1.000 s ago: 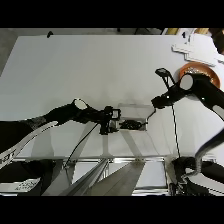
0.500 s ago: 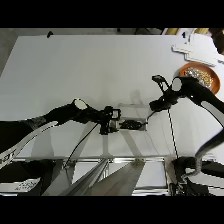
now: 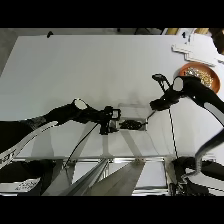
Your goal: Fold the box and place the chain.
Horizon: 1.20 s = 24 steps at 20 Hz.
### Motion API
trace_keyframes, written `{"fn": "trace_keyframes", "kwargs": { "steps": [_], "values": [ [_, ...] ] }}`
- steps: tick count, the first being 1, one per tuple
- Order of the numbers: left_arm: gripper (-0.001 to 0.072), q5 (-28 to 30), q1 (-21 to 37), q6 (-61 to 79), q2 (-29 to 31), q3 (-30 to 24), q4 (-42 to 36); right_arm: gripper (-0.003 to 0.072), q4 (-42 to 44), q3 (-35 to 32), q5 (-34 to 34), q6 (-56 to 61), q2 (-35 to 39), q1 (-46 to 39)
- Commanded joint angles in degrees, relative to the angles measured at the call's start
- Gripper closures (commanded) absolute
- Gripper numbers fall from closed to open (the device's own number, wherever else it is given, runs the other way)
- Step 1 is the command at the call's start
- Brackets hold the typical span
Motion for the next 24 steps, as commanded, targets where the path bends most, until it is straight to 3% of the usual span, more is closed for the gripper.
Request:
{"fn": "trace_keyframes", "kwargs": {
  "steps": [1, 6, 8, 11, 17, 23, 24],
  "values": [
    [0.0501, 0.00, 0.02, 0.02, 0.02, -0.02, 0.00, 0.0666, -0.57, -0.02, 5.95, 0.02, 8.96, 1.81],
    [0.0501, 0.00, 0.02, 0.00, 0.02, -0.02, 0.00, 0.0666, 0.07, -0.02, 18.45, 1.81, 27.47, 7.23],
    [0.0501, 0.00, 0.02, 0.00, 0.02, -0.02, 0.00, 0.0666, 4.17, -0.02, 18.03, 1.73, 33.94, 9.14],
    [0.0501, 0.00, 0.02, 0.00, 0.02, -0.02, 0.00, 0.0665, 15.02, -0.02, 11.50, 1.46, 39.54, 10.86],
    [0.0501, 0.00, 0.02, 0.00, 0.02, -0.02, 0.00, 0.0665, 19.54, -0.02, -5.64, 0.74, 34.56, 18.86],
    [0.0501, 0.00, 0.02, 0.00, 0.02, -0.02, 0.00, 0.0662, 16.13, -0.02, -8.26, 1.31, 22.34, 23.15],
    [0.0501, 0.00, 0.02, 0.02, 0.02, -0.02, 0.00, 0.0619, 15.74, -0.02, -8.31, 1.73, 21.38, 23.15]
  ]
}}
